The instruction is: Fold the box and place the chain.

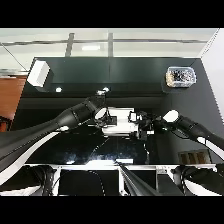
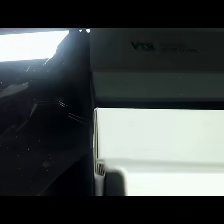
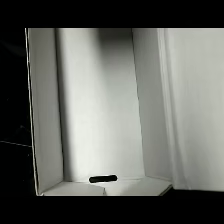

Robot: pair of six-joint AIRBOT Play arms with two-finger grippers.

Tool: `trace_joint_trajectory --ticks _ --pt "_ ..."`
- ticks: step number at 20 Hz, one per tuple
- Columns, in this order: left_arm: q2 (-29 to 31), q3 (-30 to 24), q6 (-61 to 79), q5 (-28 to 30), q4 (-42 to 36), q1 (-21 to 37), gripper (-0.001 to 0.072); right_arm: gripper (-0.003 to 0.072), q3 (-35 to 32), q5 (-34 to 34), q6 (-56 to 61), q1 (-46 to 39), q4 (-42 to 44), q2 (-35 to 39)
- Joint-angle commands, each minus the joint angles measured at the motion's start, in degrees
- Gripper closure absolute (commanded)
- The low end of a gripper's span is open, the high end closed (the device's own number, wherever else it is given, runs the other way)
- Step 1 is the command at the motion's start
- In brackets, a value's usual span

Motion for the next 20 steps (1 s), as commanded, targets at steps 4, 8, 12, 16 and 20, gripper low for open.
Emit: trace_joint_trajectory --ticks 4,8,12,16,20 --pt "-0.1 0.4 -0.1 -1.4 -0.4 0.0 0.0239 0.0497 0.0 -0.1 0.0 0.1 0.0 0.0" --pt "-0.5 0.3 -1.6 -1.9 0.8 0.2 0.0134 0.0497 0.0 -0.1 0.0 0.1 0.0 0.0" --pt "-0.7 0.3 -3.0 -1.9 0.8 0.2 0.0249 0.0496 0.0 -0.1 0.0 0.1 0.0 0.0" --pt "-0.7 0.3 -3.0 -2.1 0.7 0.2 0.0250 0.0497 0.0 -0.1 0.0 0.1 0.0 0.0" --pt "-0.7 0.4 -3.0 -2.7 0.7 0.2 0.0429 0.0497 0.0 -0.1 0.0 0.1 0.0 0.0"
